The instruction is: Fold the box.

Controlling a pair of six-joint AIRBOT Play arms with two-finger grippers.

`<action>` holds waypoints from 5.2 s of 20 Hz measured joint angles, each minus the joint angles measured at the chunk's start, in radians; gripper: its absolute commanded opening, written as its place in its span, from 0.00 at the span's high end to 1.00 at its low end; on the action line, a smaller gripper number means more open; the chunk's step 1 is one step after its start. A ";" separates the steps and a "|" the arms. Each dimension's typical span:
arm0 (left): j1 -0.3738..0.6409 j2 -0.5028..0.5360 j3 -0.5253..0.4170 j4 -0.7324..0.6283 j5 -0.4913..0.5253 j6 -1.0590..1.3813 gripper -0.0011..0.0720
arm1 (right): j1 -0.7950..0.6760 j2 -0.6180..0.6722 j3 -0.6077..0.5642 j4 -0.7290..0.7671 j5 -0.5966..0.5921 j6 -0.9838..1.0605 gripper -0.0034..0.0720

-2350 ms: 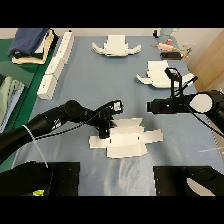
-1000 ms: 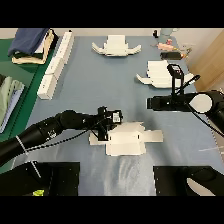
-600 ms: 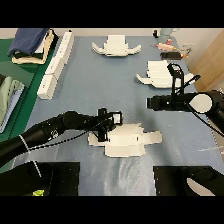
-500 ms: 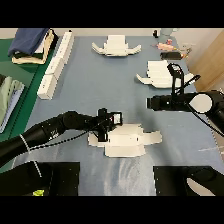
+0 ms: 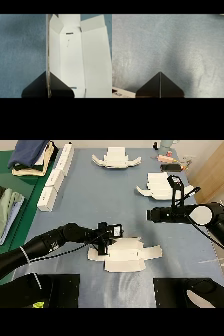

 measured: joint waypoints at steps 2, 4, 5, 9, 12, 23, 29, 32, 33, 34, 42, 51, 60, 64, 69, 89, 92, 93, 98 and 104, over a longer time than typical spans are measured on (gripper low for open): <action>0.000 0.000 -0.006 -0.002 -0.001 -0.004 0.97 | 0.000 0.000 0.000 0.000 0.000 0.000 0.95; 0.000 0.000 -0.018 -0.004 0.000 -0.009 0.97 | 0.000 0.000 0.000 0.000 0.000 0.000 0.95; 0.000 0.000 -0.026 -0.004 -0.008 -0.015 0.97 | 0.000 0.000 0.000 0.000 0.000 0.000 0.95; -0.001 0.000 -0.042 -0.010 -0.032 -0.029 0.97 | 0.000 0.000 0.000 0.000 0.000 0.000 0.95; -0.004 0.006 -0.044 -0.014 -0.036 -0.032 0.97 | 0.000 0.000 0.000 0.000 0.000 0.000 0.95; 0.058 0.004 0.050 0.020 0.084 -0.010 0.97 | 0.000 0.000 0.000 -0.003 -0.046 0.000 0.95; 0.072 0.002 0.066 0.023 0.053 -0.019 0.97 | 0.000 0.000 0.000 -0.008 -0.059 0.000 0.95; 0.040 0.004 0.050 0.032 0.073 -0.018 0.97 | 0.000 0.000 0.000 -0.011 -0.060 0.000 0.95; 0.026 0.005 0.044 0.034 0.093 -0.018 0.97 | 0.000 0.000 0.000 -0.011 -0.060 0.000 0.95; 0.009 0.006 0.036 0.034 0.118 -0.018 0.97 | 0.000 0.000 0.000 -0.011 -0.060 0.000 0.95; -0.087 0.006 -0.061 0.036 0.259 -0.016 0.97 | 0.000 0.000 0.000 -0.012 -0.062 0.000 0.95; -0.101 0.053 -0.095 0.035 0.214 -0.043 0.97 | 0.000 0.000 0.000 -0.012 -0.062 0.000 0.95; 0.019 0.072 0.012 0.037 -0.041 -0.086 0.97 | 0.000 0.000 0.000 -0.011 -0.062 0.000 0.95; 0.037 0.052 0.029 0.021 -0.105 -0.089 0.97 | 0.000 0.000 0.000 -0.011 -0.062 0.000 0.95; 0.042 0.026 0.034 0.004 -0.161 -0.084 0.97 | 0.001 0.000 0.000 -0.011 -0.062 0.000 0.95; 0.043 -0.028 0.033 -0.015 -0.281 -0.111 0.97 | 0.001 0.000 0.000 -0.011 -0.059 0.000 0.95; 0.044 -0.029 0.033 -0.013 -0.284 -0.110 0.97 | 0.001 0.000 0.000 -0.011 -0.052 0.000 0.95; 0.044 -0.029 0.033 -0.013 -0.285 -0.109 0.97 | 0.001 0.000 0.000 -0.011 -0.044 0.000 0.95; 0.044 -0.029 0.033 -0.012 -0.289 -0.108 0.97 | 0.001 0.032 0.000 -0.048 0.143 0.120 0.95; 0.043 -0.029 0.033 -0.011 -0.296 -0.108 0.97 | 0.135 0.088 -0.025 -0.018 0.498 0.241 0.95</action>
